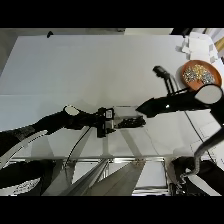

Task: Fold the box and place the chain.

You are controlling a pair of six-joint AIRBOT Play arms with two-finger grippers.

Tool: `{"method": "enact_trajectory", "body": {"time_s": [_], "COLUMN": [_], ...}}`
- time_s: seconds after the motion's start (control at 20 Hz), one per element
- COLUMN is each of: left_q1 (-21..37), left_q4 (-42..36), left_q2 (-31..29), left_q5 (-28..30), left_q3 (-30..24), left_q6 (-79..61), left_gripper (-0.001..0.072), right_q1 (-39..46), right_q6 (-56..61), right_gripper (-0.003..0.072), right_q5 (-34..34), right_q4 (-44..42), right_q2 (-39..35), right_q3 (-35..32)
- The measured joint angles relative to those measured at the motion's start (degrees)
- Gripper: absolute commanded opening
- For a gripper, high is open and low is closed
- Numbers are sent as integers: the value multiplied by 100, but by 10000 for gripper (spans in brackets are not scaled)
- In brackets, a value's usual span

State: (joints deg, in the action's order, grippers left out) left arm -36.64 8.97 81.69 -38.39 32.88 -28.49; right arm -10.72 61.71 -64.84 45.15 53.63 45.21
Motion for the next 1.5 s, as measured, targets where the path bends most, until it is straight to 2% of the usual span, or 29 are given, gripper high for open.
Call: {"method": "enact_trajectory", "body": {"time_s": [0.15,0.35,0.5,0.7,0.75,0.8,0.85,0.9,1.15,1.35,1.5], "left_q1": [0,0,0,0,0,0,0,0,0,0,0], "left_q4": [0,0,0,-2,-2,-2,-2,-2,0,-2,-2], "left_q2": [0,0,0,0,0,0,0,0,0,0,0], "left_q5": [0,0,0,0,0,0,0,0,0,0,0], "left_q3": [0,0,0,0,0,0,0,0,0,0,0], "left_q6": [2,0,2,2,2,2,2,0,2,2,2], "left_gripper": [312,312,312,312,312,312,312,312,312,312,312], "right_q1": [695,1038,892,306,197,129,83,55,2,-4,-7], "right_q6": [-280,-841,-1370,-3097,-3458,-3711,-3919,-4085,-4824,-5425,-5781], "right_gripper": [15,15,14,16,64,281,464,488,477,416,411], "right_q5": [-170,-264,-212,-192,-192,-181,-170,-142,-68,-24,0], "right_q4": [164,1196,1764,2271,2422,2553,2640,2673,2382,2048,1659], "right_q2": [57,396,769,1211,1296,1362,1412,1453,1469,1292,1211], "right_q3": [232,337,350,317,310,304,293,260,-197,-636,-807]}}
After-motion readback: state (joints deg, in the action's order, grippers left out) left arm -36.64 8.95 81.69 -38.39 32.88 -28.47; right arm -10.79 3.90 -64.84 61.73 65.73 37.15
